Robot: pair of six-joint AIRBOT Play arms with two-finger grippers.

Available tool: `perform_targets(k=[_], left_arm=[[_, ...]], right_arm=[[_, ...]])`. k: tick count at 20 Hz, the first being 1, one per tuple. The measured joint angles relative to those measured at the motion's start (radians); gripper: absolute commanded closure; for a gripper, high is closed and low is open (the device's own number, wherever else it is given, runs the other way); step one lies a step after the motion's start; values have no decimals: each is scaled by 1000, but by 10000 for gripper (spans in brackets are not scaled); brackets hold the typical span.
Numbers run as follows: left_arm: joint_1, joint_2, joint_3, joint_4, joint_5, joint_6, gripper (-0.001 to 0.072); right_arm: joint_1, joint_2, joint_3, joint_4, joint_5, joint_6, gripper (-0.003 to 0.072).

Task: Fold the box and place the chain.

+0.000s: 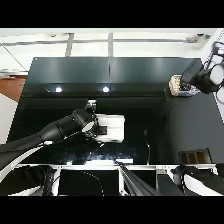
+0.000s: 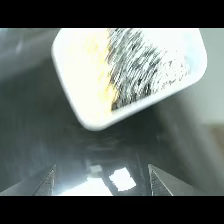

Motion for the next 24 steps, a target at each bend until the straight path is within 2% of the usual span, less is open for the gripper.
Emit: perform_targets(k=[1,2,5,10,24], left_arm=[[0,0,0,0,0,0,681],[0,0,0,0,0,0,681],[0,0,0,0,0,0,681],[0,0,0,0,0,0,681],[0,0,0,0,0,0,681]], right_arm=[[-53,-61,44,69,4,15,-12],[-93,-113,82,129,14,27,44],[-166,-243,154,286,23,102,44],[-198,-362,190,433,-40,173,44],[-198,-484,198,522,-195,209,110]])
